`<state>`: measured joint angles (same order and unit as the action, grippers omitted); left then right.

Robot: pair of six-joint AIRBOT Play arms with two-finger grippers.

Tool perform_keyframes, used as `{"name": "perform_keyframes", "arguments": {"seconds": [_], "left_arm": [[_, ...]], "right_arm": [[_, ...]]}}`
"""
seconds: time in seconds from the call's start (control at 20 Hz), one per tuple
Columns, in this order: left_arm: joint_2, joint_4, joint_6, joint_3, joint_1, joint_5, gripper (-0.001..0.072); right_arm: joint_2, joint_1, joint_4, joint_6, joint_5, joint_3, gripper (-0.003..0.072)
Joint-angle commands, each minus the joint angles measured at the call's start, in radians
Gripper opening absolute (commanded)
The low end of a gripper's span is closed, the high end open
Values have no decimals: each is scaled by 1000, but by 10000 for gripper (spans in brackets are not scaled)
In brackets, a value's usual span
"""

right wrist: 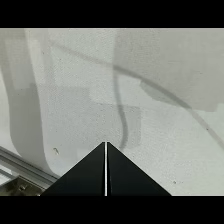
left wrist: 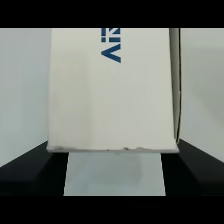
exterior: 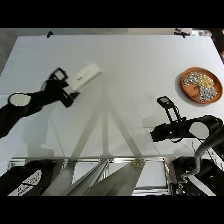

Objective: Fold the box and place the chain.

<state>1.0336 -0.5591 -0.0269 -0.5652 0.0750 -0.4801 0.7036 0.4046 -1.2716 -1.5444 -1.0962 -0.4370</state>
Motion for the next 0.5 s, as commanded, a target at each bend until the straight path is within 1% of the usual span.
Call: {"name": "perform_keyframes", "arguments": {"seconds": [0.0, 0.1, 0.2, 0.35, 0.4, 0.45], "left_arm": [[-16, -88, -233, 0, -230, 29, 6], [0, -125, -299, 1, -330, 24, 6], [29, -187, -348, 1, -393, -14, 5], [93, -397, -485, 1, -419, -116, 5], [110, -450, -537, 1, -417, -133, 5], [121, -474, -570, 1, -416, -141, 6]], "right_arm": [[-1, -1, 0, 0, 7, 0, 12], [-1, 0, 0, 0, 16, 0, 12], [-1, 0, 0, 0, 17, 0, 12], [-1, -1, 0, 0, 17, 0, 12], [-1, 0, 0, 0, 16, 0, 12], [-1, 0, 1, 0, 14, 0, 12]]}}
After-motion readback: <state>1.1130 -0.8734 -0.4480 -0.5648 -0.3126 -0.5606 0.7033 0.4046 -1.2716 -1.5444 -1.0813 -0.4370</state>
